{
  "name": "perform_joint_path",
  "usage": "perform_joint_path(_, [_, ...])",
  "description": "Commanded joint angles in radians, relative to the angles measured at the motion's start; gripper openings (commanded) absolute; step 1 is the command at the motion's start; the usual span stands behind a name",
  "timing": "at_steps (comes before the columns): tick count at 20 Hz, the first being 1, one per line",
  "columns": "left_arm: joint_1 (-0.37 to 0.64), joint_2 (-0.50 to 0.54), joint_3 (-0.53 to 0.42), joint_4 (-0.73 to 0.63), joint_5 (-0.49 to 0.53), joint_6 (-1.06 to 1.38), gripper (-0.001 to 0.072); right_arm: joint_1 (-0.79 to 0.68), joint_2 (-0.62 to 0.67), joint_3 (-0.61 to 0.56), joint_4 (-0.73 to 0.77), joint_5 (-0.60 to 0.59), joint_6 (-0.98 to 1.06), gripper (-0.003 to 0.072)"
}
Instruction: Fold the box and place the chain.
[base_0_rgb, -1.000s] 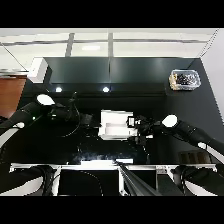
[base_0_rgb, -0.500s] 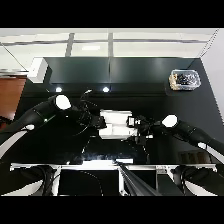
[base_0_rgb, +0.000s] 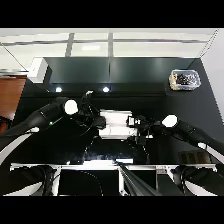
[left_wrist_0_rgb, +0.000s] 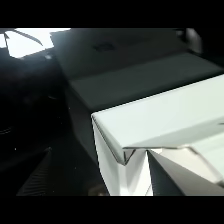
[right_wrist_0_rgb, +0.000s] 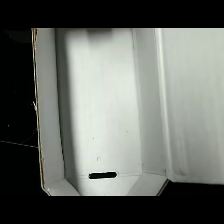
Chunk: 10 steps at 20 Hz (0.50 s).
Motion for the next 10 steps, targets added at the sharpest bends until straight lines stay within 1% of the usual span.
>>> perform_joint_path(1, [-0.08,-0.026,0.063,0.152,-0.04,-0.159,0.0707,0.0,0.0,0.0,0.0,0.001,0.0,0.0466])
perform_joint_path(3, [-0.133,-0.051,0.103,0.251,-0.079,-0.282,0.0702,0.0,0.0,0.0,0.0,0.001,0.0,0.0466])
perform_joint_path(5, [-0.179,-0.085,0.148,0.33,-0.207,-0.457,0.0699,0.0,0.0,0.0,0.0,0.001,0.0,0.0466])
perform_joint_path(6, [-0.199,-0.105,0.175,0.348,-0.249,-0.472,0.0698,0.0,0.0,0.0,0.0,0.001,0.0,0.0466])
perform_joint_path(7, [-0.216,-0.118,0.193,0.362,-0.25,-0.478,0.0698,0.0,0.0,0.0,0.0,0.001,0.0,0.0466])
perform_joint_path(8, [-0.232,-0.127,0.204,0.374,-0.235,-0.512,0.0674,0.0,0.0,0.0,0.0,0.001,0.0,0.0466])
perform_joint_path(9, [-0.241,-0.132,0.206,0.373,-0.21,-0.53,0.0638,0.0,0.0,0.0,0.0,0.001,0.0,0.0466])
perform_joint_path(10, [-0.251,-0.135,0.206,0.369,-0.192,-0.536,0.0577,0.0,0.0,0.0,0.0,0.001,0.0,0.0466])
